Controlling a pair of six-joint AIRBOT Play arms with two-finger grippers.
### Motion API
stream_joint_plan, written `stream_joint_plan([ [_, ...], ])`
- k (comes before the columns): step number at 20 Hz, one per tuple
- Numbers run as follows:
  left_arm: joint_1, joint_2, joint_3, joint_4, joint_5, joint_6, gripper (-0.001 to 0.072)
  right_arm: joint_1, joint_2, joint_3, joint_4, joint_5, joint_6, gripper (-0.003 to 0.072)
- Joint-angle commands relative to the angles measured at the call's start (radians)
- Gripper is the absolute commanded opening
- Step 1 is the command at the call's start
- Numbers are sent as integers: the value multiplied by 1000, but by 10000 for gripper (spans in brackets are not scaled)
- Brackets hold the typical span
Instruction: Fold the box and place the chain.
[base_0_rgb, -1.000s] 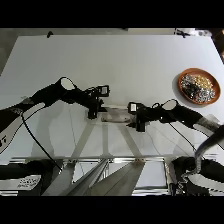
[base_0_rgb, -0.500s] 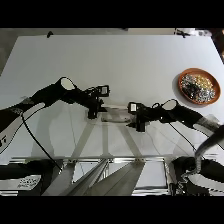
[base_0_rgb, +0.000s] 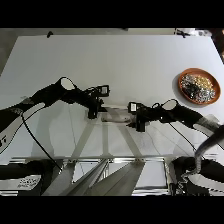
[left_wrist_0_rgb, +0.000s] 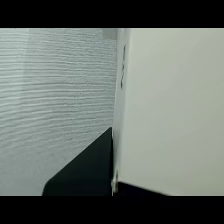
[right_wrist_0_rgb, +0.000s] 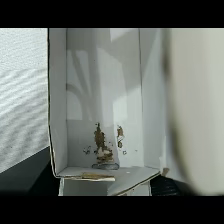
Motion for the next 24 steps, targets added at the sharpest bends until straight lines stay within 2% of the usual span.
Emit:
stream_joint_plan([
  [1, 2, 1, 1, -5, 0, 0, 11, 1, 0, 1, 0, 2, -1, 446],
  [2, 2, 2, 1, -4, -9, 0, 21, 1, 0, 1, 0, 2, 0, 446],
  [3, 3, 4, 1, 0, -22, -4, 130, 1, 0, 1, 0, 2, 0, 446],
  [4, 6, 9, 1, 6, -35, -24, 367, 1, 0, 1, 0, 2, -1, 446],
  [5, 14, 19, 1, 15, -45, -74, 508, 1, 0, 1, 0, 2, -1, 446],
  [6, 26, 33, 1, 41, -49, -128, 576, 1, 0, 1, 0, 2, 0, 446],
  [7, 44, 53, 1, 77, -58, -191, 577, 1, 0, 1, 0, 2, 0, 446],
  [11, 151, 154, 1, 178, -174, -352, 562, 1, 0, 1, 0, 2, 0, 446],
  [12, 178, 181, 1, 176, -214, -379, 484, 1, 0, 1, 0, 2, 0, 446],
  [13, 201, 207, 1, 174, -258, -411, 291, 1, 0, 1, 0, 2, 0, 446],
  [14, 217, 228, 1, 178, -314, -438, 13, 1, 0, 1, 0, 2, 0, 446],
  [16, 219, 252, 1, 176, -442, -452, 2, 1, 0, 1, 0, 2, 0, 446],
  [17, 202, 256, 1, 159, -476, -452, 2, 1, 0, 1, 0, 2, 0, 446],
  [20, 101, 253, 1, 55, -476, -402, 3, 1, 0, 1, 0, 2, 0, 446],
  [22, 17, 240, 1, -39, -404, -309, 3, 1, 0, 1, 0, 2, 0, 446],
  [24, -47, 220, 1, -104, -183, -288, 3, 1, 0, 1, 0, 2, 0, 446],
])
